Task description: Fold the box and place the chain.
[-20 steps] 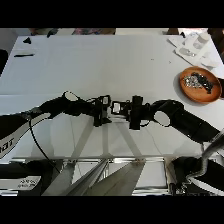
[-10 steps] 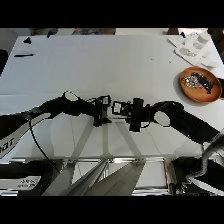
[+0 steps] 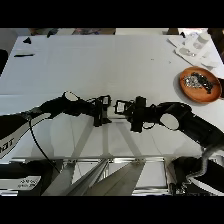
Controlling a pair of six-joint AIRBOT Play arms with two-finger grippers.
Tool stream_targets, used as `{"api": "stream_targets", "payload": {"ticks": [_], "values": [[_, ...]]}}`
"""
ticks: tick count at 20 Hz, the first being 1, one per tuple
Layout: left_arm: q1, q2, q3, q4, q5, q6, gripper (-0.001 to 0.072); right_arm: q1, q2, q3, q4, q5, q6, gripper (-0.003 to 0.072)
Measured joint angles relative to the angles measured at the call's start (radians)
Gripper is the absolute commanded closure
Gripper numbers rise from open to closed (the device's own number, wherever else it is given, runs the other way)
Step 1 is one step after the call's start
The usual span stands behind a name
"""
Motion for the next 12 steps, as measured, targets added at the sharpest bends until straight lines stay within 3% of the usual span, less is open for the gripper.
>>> {"api": "stream_targets", "payload": {"ticks": [5,12], "values": [[0.0,0.0,0.0,0.0,0.0,0.002,0.0419,-0.064,0.011,0.0,0.261,-0.016,0.0,0.0679],[0.0,0.0,0.0,0.0,0.0,0.002,0.0419,-0.168,-0.191,0.0,0.691,0.026,-0.002,0.0679]]}}
